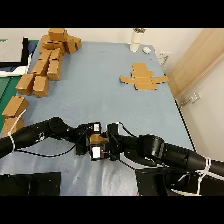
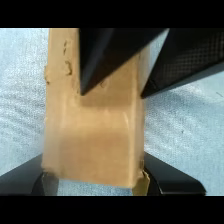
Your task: Fold the box.
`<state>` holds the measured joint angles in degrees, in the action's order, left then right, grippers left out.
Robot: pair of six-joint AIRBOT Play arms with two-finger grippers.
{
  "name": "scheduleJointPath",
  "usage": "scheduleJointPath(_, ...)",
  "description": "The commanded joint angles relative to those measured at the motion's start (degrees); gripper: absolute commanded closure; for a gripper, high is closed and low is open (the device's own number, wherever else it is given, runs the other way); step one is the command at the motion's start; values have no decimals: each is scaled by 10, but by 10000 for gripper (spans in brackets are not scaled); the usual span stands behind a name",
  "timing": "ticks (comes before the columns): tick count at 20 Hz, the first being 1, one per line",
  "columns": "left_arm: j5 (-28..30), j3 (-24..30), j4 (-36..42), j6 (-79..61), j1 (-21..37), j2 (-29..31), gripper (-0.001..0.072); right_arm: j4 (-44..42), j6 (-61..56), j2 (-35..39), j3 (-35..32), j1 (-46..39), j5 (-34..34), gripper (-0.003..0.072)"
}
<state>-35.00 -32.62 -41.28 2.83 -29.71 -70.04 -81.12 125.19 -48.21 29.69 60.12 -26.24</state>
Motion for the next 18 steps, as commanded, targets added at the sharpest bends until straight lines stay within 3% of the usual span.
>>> scheduleJointPath(1, 0, -1, 0, 0, 0, 0, 183, 10, -1, 1, 13, 0, -14, 366)
scheduleJointPath(3, 0, -1, 0, 0, 1, 0, 183, 16, -2, 1, 14, 0, -17, 406)
scheduleJointPath(18, 0, -1, 0, 0, 0, 0, 183, -38, -2, -24, 10, 0, -23, 407)
